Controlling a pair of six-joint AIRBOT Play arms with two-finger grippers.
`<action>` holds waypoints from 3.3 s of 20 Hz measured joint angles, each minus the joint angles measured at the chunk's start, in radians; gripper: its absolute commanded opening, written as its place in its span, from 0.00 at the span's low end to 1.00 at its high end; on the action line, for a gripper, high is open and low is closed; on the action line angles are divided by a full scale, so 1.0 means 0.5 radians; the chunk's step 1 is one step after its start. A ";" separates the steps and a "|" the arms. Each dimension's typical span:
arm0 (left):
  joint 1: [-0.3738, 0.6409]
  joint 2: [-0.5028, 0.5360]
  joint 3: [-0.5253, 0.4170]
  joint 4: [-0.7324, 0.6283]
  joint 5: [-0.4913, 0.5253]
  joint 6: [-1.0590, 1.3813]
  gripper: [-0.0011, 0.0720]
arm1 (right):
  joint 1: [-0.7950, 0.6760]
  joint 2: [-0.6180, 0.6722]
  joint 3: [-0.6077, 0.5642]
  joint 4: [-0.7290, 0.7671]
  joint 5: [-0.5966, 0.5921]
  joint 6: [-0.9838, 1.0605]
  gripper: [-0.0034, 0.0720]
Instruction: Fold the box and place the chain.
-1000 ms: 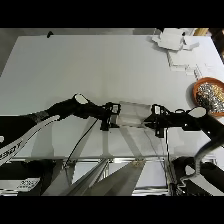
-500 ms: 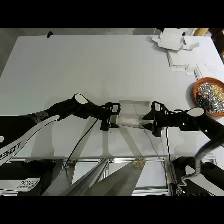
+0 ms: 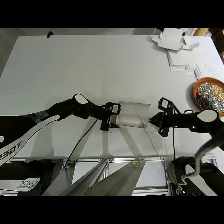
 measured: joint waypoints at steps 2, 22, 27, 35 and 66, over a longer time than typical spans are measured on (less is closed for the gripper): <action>-0.001 0.000 0.000 0.000 -0.001 0.001 0.61 | -0.092 0.085 0.000 -0.008 0.024 0.153 0.07; -0.001 0.000 0.000 -0.001 -0.001 -0.002 0.61 | 0.007 0.005 -0.009 -0.053 0.089 -0.423 0.31; -0.001 0.000 0.000 -0.001 -0.001 -0.002 0.61 | 0.047 -0.084 -0.021 -0.068 0.063 -0.562 0.29; -0.001 0.000 0.000 -0.001 -0.001 -0.002 0.61 | 0.054 -0.108 -0.098 0.232 0.017 -0.850 0.28; -0.001 0.000 0.000 -0.001 -0.001 -0.003 0.61 | -0.478 0.185 -0.057 0.406 0.229 0.298 0.07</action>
